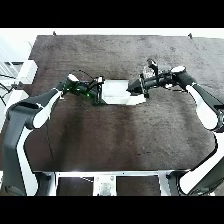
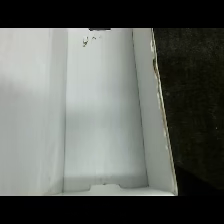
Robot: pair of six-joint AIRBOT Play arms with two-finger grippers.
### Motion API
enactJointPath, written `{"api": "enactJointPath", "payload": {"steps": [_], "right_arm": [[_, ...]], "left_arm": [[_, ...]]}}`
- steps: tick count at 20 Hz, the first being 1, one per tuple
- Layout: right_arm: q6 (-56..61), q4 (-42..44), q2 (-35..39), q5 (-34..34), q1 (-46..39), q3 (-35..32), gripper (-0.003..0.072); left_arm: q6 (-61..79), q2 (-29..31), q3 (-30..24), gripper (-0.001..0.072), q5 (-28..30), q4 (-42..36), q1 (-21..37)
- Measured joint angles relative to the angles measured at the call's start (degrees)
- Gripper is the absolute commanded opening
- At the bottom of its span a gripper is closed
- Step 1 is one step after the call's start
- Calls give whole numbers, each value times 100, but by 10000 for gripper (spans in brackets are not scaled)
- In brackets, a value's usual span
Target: Fold the box and place the chain.
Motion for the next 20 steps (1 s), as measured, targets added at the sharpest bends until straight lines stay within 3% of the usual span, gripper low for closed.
{"api": "enactJointPath", "payload": {"steps": [7,11,20], "right_arm": [[1331,348,-68,-1910,387,0,12],[1937,20,-157,-2671,496,0,12],[2457,-868,-304,-2999,555,52,13]], "left_arm": [[-11,0,0,355,-2,-2,0],[-11,0,0,355,-7,-9,0],[-7,0,2,355,-15,-17,0]]}}
